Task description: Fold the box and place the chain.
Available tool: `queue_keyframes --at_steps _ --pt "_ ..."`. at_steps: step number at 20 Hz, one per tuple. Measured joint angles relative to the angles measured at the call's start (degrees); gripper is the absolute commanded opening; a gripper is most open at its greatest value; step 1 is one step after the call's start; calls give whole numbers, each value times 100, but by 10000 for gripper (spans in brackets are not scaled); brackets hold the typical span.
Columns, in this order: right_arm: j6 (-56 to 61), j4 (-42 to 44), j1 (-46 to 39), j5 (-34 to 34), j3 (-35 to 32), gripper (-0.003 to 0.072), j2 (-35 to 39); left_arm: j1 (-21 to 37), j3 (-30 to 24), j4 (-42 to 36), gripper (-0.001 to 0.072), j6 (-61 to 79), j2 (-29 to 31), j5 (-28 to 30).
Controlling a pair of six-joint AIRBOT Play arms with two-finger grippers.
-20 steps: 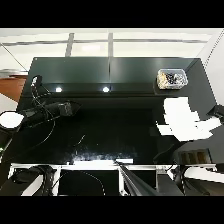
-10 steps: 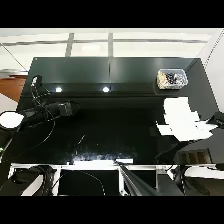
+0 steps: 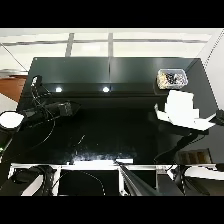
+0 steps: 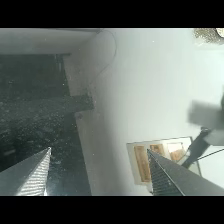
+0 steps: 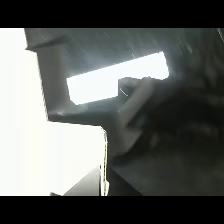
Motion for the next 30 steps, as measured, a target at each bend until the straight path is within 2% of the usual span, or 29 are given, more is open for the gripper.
queue_keyframes --at_steps 6,11,15,18,22,24,27,30 --pt "-225 1123 232 -570 -9 21 153 2 0 0 699 0 -11 13" --pt "-140 1858 1032 -752 -437 21 619 0 0 -2 698 0 -11 9" --pt "341 2332 2124 -105 -1272 21 1429 2 -4 -13 698 -11 -11 -61" --pt "435 3080 3056 710 -2284 21 2472 -76 -11 -66 698 -15 -15 -221" --pt "466 3486 4175 1882 -3705 21 3834 -396 -13 -396 698 -35 -256 -306" --pt "479 3567 4583 2175 -4207 21 4258 -463 -13 -756 698 -37 -612 -293" --pt "535 3652 5040 2389 -4588 21 4562 -393 0 -1405 699 236 -1381 -326" --pt "614 3689 5316 2479 -4728 21 4673 -389 109 -2214 698 1235 -2273 -800"
